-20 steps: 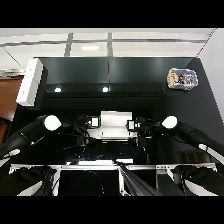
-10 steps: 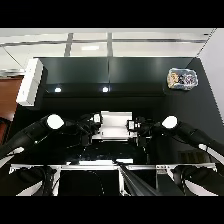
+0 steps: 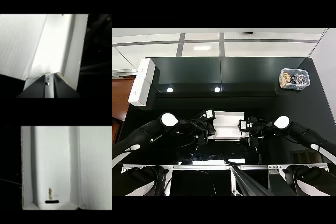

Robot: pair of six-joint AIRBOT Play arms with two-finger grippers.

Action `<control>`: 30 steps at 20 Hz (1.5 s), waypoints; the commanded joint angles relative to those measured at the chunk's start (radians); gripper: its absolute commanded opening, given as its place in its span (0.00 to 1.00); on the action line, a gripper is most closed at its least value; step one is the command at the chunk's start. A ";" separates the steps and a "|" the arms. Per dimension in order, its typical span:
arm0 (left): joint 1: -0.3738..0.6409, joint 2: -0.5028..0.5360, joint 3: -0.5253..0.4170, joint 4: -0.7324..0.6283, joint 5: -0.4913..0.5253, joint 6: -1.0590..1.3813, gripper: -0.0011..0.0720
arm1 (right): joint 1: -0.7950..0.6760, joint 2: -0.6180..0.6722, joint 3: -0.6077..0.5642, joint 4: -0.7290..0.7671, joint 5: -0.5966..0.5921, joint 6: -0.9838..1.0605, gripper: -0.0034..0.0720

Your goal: Fold the box and place the chain.

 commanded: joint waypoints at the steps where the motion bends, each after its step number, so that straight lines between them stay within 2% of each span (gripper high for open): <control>1: -0.002 -0.025 0.000 -0.060 0.016 0.025 0.20 | 0.000 -0.001 0.000 0.000 0.000 0.000 0.60; 5: -0.021 -0.044 0.000 -0.056 0.022 0.025 0.19 | 0.000 -0.001 0.000 0.000 0.000 0.000 0.60; 6: -0.032 -0.047 0.000 -0.053 0.029 0.025 0.16 | 0.000 -0.001 0.000 0.000 0.000 0.000 0.60; 8: -0.062 -0.047 0.000 -0.049 0.062 0.025 0.16 | 0.000 -0.001 0.000 0.000 0.000 0.000 0.60; 9: -0.078 -0.047 0.001 -0.049 0.085 0.025 0.23 | 0.000 -0.001 0.000 0.000 0.000 0.000 0.60; 10: -0.090 -0.047 0.001 -0.049 0.103 0.025 0.38 | 0.000 -0.001 0.000 0.000 0.000 0.000 0.60; 11: -0.096 -0.047 0.001 -0.049 0.114 0.024 0.45 | 0.000 -0.001 0.000 0.000 0.000 0.000 0.60; 12: -0.095 -0.047 0.001 -0.049 0.114 0.023 0.44 | 0.000 -0.001 0.000 0.000 0.000 0.000 0.60; 13: -0.091 -0.047 0.001 -0.048 0.114 0.017 0.28 | 0.000 -0.001 0.000 0.000 0.000 0.000 0.60; 14: -0.091 -0.047 0.001 -0.048 0.116 0.017 0.24 | 0.000 -0.001 0.000 0.000 0.000 0.000 0.60; 16: -0.091 -0.047 0.001 -0.049 0.114 0.016 0.58 | 0.000 -0.001 0.000 0.000 0.000 0.000 0.60; 17: -0.089 -0.045 0.001 -0.048 0.113 0.014 0.51 | 0.000 -0.001 0.000 0.000 0.000 0.000 0.60; 18: -0.089 -0.040 0.002 -0.048 0.111 0.014 0.24 | 0.000 -0.001 0.000 0.000 0.000 0.000 0.60; 19: -0.081 -0.026 0.003 -0.044 0.093 0.011 0.05 | 0.000 -0.001 0.000 0.000 0.000 0.000 0.60; 22: 0.007 0.071 0.011 -0.002 0.027 -0.260 0.05 | 0.000 -0.001 0.000 0.000 0.000 0.000 0.60; 25: 0.149 0.193 0.011 0.217 -0.073 -0.473 0.05 | 0.000 -0.001 0.000 0.000 0.000 0.000 0.60; 26: 0.204 0.223 0.011 0.289 -0.098 -0.609 0.05 | 0.000 -0.001 0.000 0.000 0.000 0.000 0.60; 29: 0.396 0.237 0.006 0.585 -0.166 -1.326 0.05 | 0.000 -0.001 0.000 0.000 0.000 0.000 0.60; 30: 0.451 0.224 -0.002 0.602 -0.215 -1.465 0.05 | 0.000 -0.001 0.000 0.000 0.000 0.000 0.60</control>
